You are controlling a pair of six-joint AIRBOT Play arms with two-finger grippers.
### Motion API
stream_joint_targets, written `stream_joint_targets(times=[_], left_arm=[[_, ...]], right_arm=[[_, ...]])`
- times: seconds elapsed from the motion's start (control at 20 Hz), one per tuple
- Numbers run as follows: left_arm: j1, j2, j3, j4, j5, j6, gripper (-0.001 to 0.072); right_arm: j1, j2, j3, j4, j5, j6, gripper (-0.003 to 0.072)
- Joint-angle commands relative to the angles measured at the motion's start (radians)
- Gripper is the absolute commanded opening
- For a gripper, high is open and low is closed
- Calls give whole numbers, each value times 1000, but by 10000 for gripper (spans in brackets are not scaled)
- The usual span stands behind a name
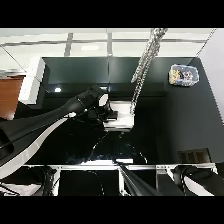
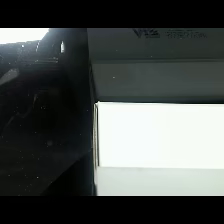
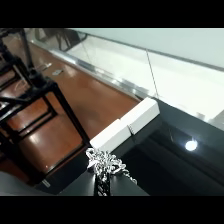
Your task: Fold the box and place the chain.
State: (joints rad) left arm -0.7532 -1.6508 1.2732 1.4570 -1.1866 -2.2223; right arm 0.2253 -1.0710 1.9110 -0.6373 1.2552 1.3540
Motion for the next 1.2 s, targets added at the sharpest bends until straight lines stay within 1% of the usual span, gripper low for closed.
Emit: stream_joint_targets(times=[0.0, 0.15, 0.25, 0.4, 0.6, 0.65, 0.7, 0.85, 0.9, 1.0, 1.05, 1.15], left_arm=[[0, -1, 0, 0, 0, 0, 23], [0, -1, 0, 0, 0, 0, 23], [0, -1, 0, 0, 0, 0, 24], [0, -1, 0, 0, 0, 0, 23], [0, -1, 0, 0, 1, 0, 24], [0, -1, 0, 0, 0, 0, 24], [0, -1, 0, 0, 0, 0, 24], [0, -1, 0, 0, 0, 0, 24], [0, -1, 0, 0, 0, 1, 23], [0, -1, 0, 0, 0, 0, 24], [0, -1, 0, 0, 0, 0, 24], [0, -1, 0, 0, 0, 0, 23]], right_arm=[[15, -16, -38, -22, 52, 5, 11], [49, -17, -149, -51, 82, 12, 11], [60, -17, -208, -105, 104, 19, 11], [60, -16, -317, -178, 174, 38, 12], [61, -16, -536, -210, 257, 37, 12], [64, -16, -601, -209, 245, 36, 12], [68, -16, -657, -206, 207, 36, 12], [75, -20, -782, -186, 38, 36, 11], [76, -23, -802, -159, -11, 35, 12], [75, -24, -808, -104, -69, 14, 12], [73, -24, -808, -79, -81, 5, 12], [72, -25, -808, -81, -84, -1, 12]])
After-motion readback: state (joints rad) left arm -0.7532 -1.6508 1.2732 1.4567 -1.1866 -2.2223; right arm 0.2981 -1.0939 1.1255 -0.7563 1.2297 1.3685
